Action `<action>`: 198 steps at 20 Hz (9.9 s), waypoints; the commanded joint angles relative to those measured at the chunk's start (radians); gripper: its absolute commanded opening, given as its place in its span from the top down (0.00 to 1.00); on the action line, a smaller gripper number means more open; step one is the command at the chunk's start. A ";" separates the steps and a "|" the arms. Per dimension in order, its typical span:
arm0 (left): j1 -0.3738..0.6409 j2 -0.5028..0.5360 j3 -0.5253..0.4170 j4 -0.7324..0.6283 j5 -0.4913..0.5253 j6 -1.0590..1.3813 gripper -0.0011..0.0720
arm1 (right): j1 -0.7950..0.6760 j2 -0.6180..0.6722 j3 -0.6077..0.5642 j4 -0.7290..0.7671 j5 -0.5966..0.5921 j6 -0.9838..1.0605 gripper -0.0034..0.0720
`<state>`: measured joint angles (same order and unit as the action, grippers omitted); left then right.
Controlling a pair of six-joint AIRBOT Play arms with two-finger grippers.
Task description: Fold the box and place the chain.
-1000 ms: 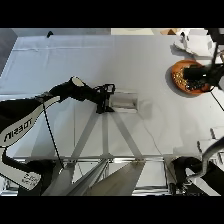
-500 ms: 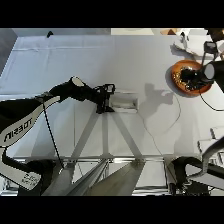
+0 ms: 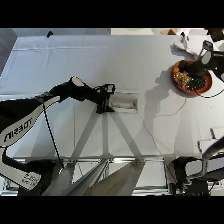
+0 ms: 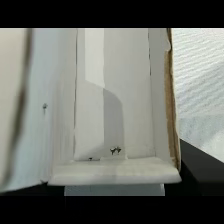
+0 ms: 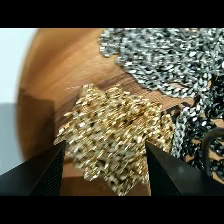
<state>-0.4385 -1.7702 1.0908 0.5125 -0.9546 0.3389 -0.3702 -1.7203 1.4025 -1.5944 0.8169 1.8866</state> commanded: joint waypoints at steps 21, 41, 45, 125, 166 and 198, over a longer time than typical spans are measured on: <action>0.000 0.000 -0.001 0.000 0.000 0.000 0.73 | -0.017 0.154 0.031 0.097 0.202 -0.392 0.95; 0.000 0.000 -0.001 0.000 0.000 0.000 0.73 | 0.529 0.410 0.031 0.090 0.566 -0.496 0.95; 0.000 0.000 0.000 0.000 0.000 0.000 0.73 | 0.618 0.410 0.031 0.142 0.567 -0.497 0.95; 0.000 0.000 0.000 0.000 0.000 0.000 0.73 | 0.267 0.131 -0.306 0.372 0.164 -1.974 0.41; 0.000 0.000 0.000 0.000 0.000 0.000 0.73 | 0.613 0.487 -0.306 0.695 0.364 -1.621 0.94; 0.000 0.000 -0.001 -0.001 0.000 0.000 0.73 | 0.388 0.484 -0.308 0.683 0.284 -1.640 0.51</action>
<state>-0.4385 -1.7702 1.0904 0.5117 -0.9550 0.3389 0.1184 -1.2652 1.0950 -1.0458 1.0248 0.3756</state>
